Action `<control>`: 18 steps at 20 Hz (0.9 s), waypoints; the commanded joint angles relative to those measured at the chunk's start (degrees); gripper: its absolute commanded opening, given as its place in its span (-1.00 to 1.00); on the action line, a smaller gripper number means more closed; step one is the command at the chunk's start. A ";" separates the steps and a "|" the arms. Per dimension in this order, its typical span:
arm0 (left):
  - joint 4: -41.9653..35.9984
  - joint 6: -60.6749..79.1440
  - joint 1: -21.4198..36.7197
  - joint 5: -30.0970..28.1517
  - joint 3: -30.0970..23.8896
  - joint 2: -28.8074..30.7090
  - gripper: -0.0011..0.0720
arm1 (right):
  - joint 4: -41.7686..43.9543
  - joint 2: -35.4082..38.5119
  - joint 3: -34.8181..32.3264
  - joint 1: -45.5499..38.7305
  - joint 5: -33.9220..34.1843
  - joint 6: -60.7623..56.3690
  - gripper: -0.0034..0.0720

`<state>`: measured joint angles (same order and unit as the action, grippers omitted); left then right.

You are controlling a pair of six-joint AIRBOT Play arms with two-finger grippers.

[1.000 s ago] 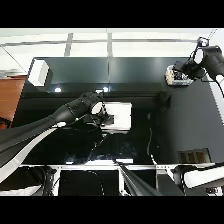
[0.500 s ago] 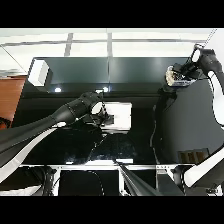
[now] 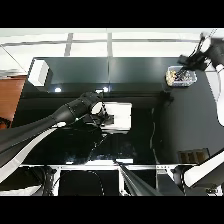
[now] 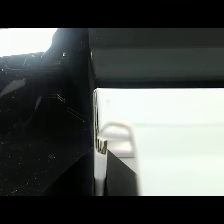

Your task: Fold the box and place the chain.

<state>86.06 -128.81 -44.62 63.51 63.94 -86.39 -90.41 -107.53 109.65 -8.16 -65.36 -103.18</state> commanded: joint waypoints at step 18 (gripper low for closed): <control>0.00 0.00 0.02 0.00 0.02 0.02 -0.90 | 11.52 47.28 7.34 9.68 -14.99 13.07 -0.88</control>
